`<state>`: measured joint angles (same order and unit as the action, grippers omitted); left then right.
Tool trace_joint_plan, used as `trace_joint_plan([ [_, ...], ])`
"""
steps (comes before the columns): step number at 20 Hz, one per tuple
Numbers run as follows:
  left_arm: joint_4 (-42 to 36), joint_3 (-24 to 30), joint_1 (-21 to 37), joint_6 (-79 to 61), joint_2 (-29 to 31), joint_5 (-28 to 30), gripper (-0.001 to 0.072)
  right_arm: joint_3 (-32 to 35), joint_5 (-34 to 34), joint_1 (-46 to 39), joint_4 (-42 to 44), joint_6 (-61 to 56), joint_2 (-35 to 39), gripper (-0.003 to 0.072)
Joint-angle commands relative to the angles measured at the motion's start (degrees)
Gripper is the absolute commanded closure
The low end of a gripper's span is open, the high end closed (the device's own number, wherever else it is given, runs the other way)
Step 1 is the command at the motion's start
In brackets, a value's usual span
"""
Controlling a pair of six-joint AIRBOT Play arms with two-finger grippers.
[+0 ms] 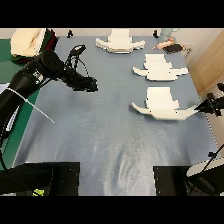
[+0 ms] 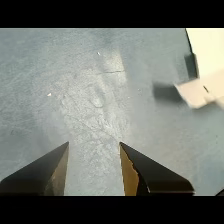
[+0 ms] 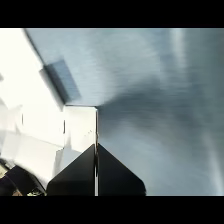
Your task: Fold the box.
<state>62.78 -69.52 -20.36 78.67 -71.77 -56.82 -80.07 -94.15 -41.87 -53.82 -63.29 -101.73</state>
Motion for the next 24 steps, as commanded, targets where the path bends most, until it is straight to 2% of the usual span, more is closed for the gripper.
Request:
trace_joint_plan([
  [1, -0.1, -0.1, 0.1, 0.4, 0.3, -0.3, 0.0226, 0.0, -2.9, 3.3, 8.0, 1.2, 0.1, 0.0686],
  [4, 0.0, -0.2, 0.1, 0.5, 1.2, -0.5, 0.0226, 1.3, -2.9, 9.4, 12.6, 1.2, 4.3, 0.0687],
  [6, 0.0, -0.3, 0.9, 0.5, 1.7, -1.0, 0.0226, 5.6, 0.2, 14.1, 12.3, 0.5, 9.9, 0.0687],
  [8, 0.0, -0.3, 2.4, 0.5, 1.8, -2.6, 0.0226, 13.1, 6.6, 18.4, 10.7, 0.3, 17.4, 0.0687],
  [11, 0.1, -0.3, 4.6, 0.2, 1.8, -5.5, 0.0226, 28.0, 20.0, 24.2, 7.5, -1.9, 29.3, 0.0688],
  [13, 0.2, -0.3, 5.7, 0.0, 1.8, -6.5, 0.0226, 35.8, 27.0, 26.7, 7.6, -3.8, 34.2, 0.0687],
  [14, 0.2, -0.3, 6.0, -0.2, 1.8, -7.1, 0.0226, 37.9, 28.5, 27.3, 7.6, -4.7, 35.3, 0.0683],
  [15, 0.2, -0.3, 6.2, -0.2, 1.8, -7.6, 0.0226, 39.0, 28.5, 27.3, 7.6, -4.9, 35.5, 0.0571],
  [16, 0.2, -0.3, 6.2, -0.2, 1.8, -8.2, 0.0226, 39.2, 28.3, 27.3, 7.5, -4.9, 35.2, 0.0343],
  [17, 0.2, -0.3, 6.2, -0.2, 1.8, -8.5, 0.0226, 39.2, 28.3, 27.3, 7.7, -4.9, 35.0, 0.0309],
  [22, 0.2, -0.3, 6.2, -0.2, 1.8, -9.9, 0.0226, 39.1, 26.4, 27.3, 8.2, -2.5, 30.8, 0.0324],
  [24, 0.2, -0.3, 6.2, -0.2, 1.8, -9.9, 0.0226, 39.1, 24.1, 27.3, 9.9, 1.2, 27.9, 0.0406],
])
